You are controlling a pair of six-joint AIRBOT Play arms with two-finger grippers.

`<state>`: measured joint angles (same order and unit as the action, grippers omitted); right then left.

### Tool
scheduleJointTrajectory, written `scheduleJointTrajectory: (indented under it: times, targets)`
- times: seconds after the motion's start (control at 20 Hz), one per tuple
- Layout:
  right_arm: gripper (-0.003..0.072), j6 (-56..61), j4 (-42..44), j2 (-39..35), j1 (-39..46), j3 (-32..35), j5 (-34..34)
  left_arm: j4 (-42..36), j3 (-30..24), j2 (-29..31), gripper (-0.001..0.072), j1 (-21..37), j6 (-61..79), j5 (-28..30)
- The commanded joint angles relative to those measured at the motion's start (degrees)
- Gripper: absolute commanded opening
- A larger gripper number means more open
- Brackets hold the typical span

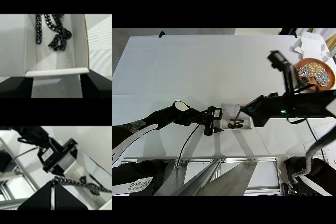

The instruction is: Fold the box and place the chain.

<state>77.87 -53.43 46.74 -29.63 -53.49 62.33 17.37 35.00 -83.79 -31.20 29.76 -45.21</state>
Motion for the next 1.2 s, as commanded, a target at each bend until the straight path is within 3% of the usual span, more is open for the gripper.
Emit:
scheduleJointTrajectory:
  times: [0.0,0.1,0.5,0.9,0.95,1.05,1.15]
  targets:
    - [0.0019,4.5,-8.9,6.0,-5.2,0.1,-1.6,0.0,0.0,0.0,0.0251,0.0,0.0,0.0]
    - [0.0019,7.0,-12.8,8.3,-6.0,1.2,-3.5,0.0,0.0,0.0,0.0251,0.0,0.0,0.0]
    - [0.002,7.6,-12.2,19.5,-7.4,9.2,-15.5,0.0,0.0,0.0,0.0251,0.0,0.0,0.0]
    - [0.0022,7.6,-12.1,22.9,-10.9,9.3,-16.4,0.0,0.0,0.0,0.0251,0.0,0.0,0.0]
    - [0.0033,7.6,-12.1,22.9,-10.9,9.3,-16.7,0.0,0.0,0.0,0.0251,0.0,0.0,0.0]
    - [0.0222,8.1,-12.1,22.9,-10.9,9.2,-17.0,0.0,0.0,0.0,0.0251,0.0,0.0,0.0]
    - [0.0263,9.2,-12.1,22.2,-10.9,9.2,-16.1,0.0,0.0,0.0,0.0251,0.0,0.0,0.0]
